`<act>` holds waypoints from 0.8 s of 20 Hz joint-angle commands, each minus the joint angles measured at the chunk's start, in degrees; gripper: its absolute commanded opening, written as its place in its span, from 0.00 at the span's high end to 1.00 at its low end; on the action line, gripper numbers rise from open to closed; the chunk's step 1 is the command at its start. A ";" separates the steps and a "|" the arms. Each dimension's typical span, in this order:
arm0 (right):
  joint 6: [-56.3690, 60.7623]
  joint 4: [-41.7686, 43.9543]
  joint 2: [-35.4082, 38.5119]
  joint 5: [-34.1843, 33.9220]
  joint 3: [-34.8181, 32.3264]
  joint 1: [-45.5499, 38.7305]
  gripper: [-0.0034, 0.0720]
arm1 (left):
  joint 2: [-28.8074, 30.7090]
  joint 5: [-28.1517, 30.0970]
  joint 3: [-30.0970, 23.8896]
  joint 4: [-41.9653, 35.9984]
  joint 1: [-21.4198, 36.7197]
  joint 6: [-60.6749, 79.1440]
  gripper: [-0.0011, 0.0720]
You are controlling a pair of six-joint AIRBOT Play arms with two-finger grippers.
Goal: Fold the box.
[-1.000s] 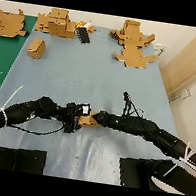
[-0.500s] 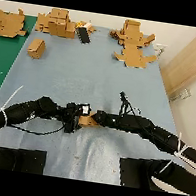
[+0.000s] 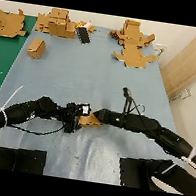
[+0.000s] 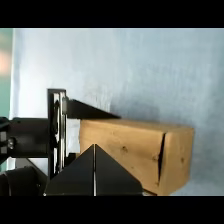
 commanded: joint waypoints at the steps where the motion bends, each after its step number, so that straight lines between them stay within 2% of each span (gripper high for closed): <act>1: 4.50 -11.13 5.95 0.92 0.13 -4.55 0.95 | -0.02 0.00 0.04 0.02 0.00 0.02 0.17; 3: 9.53 -17.31 6.91 0.92 0.13 -9.03 0.95 | -0.02 0.00 0.04 0.00 0.00 0.02 0.17; 6: 11.10 -17.92 6.86 0.83 0.13 -13.46 0.95 | 0.00 0.00 0.04 0.00 0.00 0.02 0.17; 13: 12.76 -17.84 6.84 -0.46 0.13 -13.60 0.95 | -0.02 -0.02 0.07 0.00 0.00 0.02 0.17; 16: 13.14 -17.86 6.84 -0.39 0.13 -13.60 0.95 | -0.02 0.02 0.07 -2.64 0.00 -1.16 0.17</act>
